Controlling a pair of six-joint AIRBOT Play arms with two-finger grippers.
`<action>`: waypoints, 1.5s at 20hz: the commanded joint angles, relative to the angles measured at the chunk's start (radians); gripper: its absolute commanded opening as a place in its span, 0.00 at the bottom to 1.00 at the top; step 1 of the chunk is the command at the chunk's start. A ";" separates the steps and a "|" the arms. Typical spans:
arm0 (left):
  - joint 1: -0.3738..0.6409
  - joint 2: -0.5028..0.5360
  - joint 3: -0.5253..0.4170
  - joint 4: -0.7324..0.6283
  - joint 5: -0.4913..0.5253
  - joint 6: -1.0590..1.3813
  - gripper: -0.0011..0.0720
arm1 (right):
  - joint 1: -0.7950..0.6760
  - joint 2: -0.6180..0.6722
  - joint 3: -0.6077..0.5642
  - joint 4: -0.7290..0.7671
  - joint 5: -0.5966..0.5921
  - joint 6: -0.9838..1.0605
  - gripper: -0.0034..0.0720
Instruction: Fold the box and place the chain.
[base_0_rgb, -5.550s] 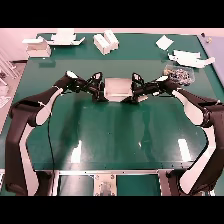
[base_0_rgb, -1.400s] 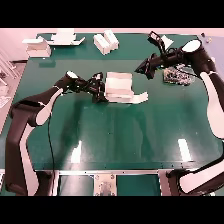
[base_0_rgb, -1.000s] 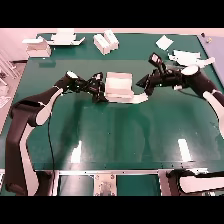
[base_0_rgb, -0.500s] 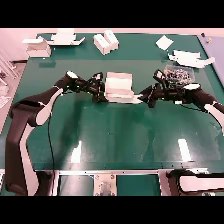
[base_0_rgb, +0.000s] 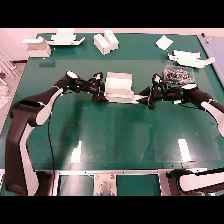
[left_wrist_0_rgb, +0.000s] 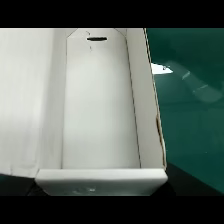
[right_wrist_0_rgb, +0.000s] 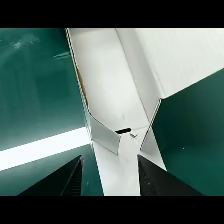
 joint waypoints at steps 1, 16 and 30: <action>0.001 0.000 0.000 0.000 -0.002 0.000 0.57 | 0.000 -0.051 0.059 0.000 0.024 -0.033 0.60; 0.001 0.000 0.000 0.000 0.000 0.000 0.57 | 0.012 -0.126 0.138 0.007 0.066 0.013 0.58; 0.001 0.000 0.000 0.000 -0.002 0.000 0.57 | 0.094 -0.127 0.208 -0.155 0.055 0.134 0.49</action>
